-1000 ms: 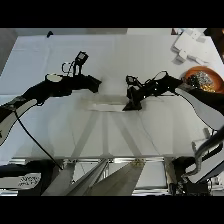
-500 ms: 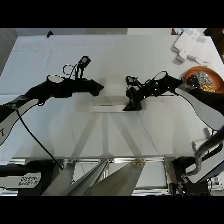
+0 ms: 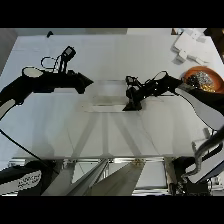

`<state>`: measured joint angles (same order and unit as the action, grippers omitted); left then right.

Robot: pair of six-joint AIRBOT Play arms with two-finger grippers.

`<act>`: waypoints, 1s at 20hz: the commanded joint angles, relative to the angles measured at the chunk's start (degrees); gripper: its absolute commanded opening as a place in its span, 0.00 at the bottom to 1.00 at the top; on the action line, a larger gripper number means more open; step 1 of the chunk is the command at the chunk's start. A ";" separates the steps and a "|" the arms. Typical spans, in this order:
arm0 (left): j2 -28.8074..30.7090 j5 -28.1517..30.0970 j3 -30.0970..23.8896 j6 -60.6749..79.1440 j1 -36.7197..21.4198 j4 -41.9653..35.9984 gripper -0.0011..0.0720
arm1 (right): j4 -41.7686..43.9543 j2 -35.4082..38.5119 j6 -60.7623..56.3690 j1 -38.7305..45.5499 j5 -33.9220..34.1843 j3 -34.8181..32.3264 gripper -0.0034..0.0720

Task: Fold the box and place the chain.

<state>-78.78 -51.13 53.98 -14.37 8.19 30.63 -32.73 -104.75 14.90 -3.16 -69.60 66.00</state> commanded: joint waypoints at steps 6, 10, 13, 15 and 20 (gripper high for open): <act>-1.31 -4.85 0.02 13.68 1.33 23.71 0.73 | -0.02 -0.02 -0.04 0.02 -0.02 0.04 0.58; -3.74 -4.68 0.02 19.61 4.13 23.74 0.99 | 0.00 -0.02 -0.04 0.02 -0.02 0.04 0.58; -5.44 -4.76 0.02 19.71 5.84 22.40 0.99 | 0.00 -0.02 -0.04 0.02 -0.02 0.04 0.58; -6.49 -4.07 0.02 20.63 6.38 19.65 0.99 | 0.00 -0.02 -0.02 0.02 -0.04 0.04 0.58; -8.48 -3.76 0.02 21.07 6.56 18.08 0.98 | 0.00 -0.02 -0.04 0.02 -0.02 0.04 0.58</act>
<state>-86.17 -55.13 53.98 6.00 14.48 49.80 -32.73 -104.75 14.85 -3.16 -69.63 66.00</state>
